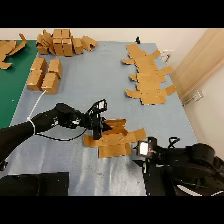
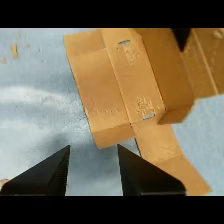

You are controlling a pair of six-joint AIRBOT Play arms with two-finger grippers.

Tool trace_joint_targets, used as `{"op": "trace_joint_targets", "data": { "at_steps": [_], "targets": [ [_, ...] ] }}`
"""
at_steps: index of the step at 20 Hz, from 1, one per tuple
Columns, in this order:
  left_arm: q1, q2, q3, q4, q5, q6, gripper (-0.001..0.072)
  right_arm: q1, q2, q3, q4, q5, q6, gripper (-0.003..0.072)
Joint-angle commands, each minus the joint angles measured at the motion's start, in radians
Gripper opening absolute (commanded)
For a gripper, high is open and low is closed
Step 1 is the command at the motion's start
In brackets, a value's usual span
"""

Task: Fold the box.

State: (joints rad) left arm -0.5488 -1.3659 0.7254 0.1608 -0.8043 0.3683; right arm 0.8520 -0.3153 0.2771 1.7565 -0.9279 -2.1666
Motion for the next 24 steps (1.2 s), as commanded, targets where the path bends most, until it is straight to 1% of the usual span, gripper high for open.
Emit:
{"op": "trace_joint_targets", "data": {
  "at_steps": [1, 4, 6, 9, 15, 24],
  "targets": [
    [0.001, 0.000, 0.001, 0.000, 0.001, 0.000, 0.0012, 0.048, -0.174, -0.014, -0.076, 0.122, -0.146, 0.0465],
    [0.000, 0.000, 0.001, 0.000, 0.000, 0.000, 0.0012, 0.062, -0.345, -0.012, -0.081, 0.312, -0.162, 0.0465],
    [0.000, 0.000, 0.001, 0.000, 0.000, 0.000, 0.0012, 0.092, -0.397, -0.006, -0.084, 0.370, -0.162, 0.0465],
    [0.000, 0.000, 0.001, 0.000, 0.000, 0.000, 0.0012, 0.100, -0.421, 0.000, -0.089, 0.375, -0.162, 0.0465],
    [0.000, 0.000, 0.001, 0.000, 0.000, 0.000, 0.0012, 0.100, -0.421, 0.000, -0.153, 0.370, -0.160, 0.0466],
    [0.000, 0.000, 0.001, 0.000, 0.000, 0.000, 0.0012, 0.116, -0.417, 0.000, -0.179, 0.370, -0.153, 0.0465]
  ]
}}
